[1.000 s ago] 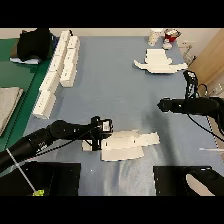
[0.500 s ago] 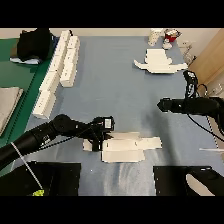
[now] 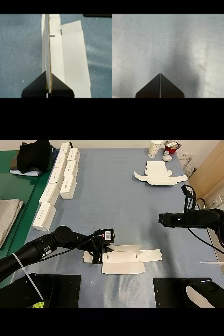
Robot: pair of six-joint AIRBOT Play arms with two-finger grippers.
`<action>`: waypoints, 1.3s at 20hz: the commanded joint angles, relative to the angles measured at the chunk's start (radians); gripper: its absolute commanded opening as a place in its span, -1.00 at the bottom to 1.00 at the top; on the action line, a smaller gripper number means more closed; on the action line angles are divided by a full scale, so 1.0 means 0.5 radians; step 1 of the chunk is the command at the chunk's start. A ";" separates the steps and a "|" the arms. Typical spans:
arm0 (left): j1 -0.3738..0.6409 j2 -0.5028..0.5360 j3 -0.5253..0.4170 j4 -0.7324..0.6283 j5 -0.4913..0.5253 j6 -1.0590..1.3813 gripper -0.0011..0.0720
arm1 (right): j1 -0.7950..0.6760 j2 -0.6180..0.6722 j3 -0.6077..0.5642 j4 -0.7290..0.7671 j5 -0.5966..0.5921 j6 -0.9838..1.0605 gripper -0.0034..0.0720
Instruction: Fold the box.
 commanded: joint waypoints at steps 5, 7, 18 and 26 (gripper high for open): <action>-0.002 -0.002 0.001 0.005 0.003 -0.001 -0.93 | 0.259 0.095 -0.002 0.044 -0.684 0.238 -0.90; -0.002 -0.002 0.001 0.005 0.003 -0.001 -0.93 | 0.504 0.161 -0.031 0.028 -0.782 0.430 -0.90; -0.002 -0.002 0.001 0.005 0.002 -0.001 -0.93 | 2.104 0.655 -0.304 -0.773 -0.615 1.127 -0.88; -0.002 -0.002 0.001 0.005 0.002 -0.001 -0.93 | 2.269 0.304 -0.304 -0.845 -0.449 0.290 0.51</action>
